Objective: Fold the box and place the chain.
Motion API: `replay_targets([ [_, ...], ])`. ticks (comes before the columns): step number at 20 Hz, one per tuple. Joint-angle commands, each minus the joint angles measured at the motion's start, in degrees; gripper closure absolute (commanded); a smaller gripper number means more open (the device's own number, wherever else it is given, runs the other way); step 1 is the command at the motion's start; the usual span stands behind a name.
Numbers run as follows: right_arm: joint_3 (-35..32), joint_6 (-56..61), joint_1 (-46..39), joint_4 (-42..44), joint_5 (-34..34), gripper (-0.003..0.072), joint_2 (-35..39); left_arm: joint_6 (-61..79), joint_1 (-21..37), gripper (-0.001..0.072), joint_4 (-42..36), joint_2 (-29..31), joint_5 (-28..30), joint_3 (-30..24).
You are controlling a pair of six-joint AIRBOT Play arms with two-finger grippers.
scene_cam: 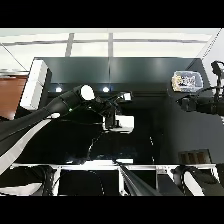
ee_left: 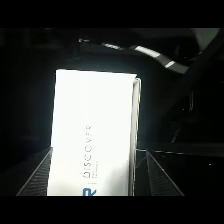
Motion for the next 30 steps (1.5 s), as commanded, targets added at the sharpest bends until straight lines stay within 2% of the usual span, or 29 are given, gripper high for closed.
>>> replay_targets([
  [1, -0.02, 0.0, 0.0, 0.02, 0.0, 0.0671, 0.0, -0.04, 0.02, 0.0005, 0.59, 0.0, 0.74, 0.24],
  [11, -0.02, 0.0, 0.0, 0.02, 0.0, 0.0671, 0.0, -1.7, -0.07, 0.0005, 0.74, -0.26, -0.37, 1.05],
  [18, -0.02, 0.0, 0.0, -0.07, 0.0, 0.0671, 0.0, -1.73, -4.63, 0.0005, 2.12, -2.64, -2.32, 1.22],
  [24, -0.02, 0.0, 0.0, -0.09, 0.0, 0.0671, 0.0, -1.73, -4.76, 0.0005, 2.56, -2.71, -2.8, 3.13],
  [30, -0.02, 0.0, 0.0, -0.09, -0.02, 0.0671, 0.0, -1.64, -7.34, 0.0004, 9.79, -3.65, -1.4, 3.08],
])
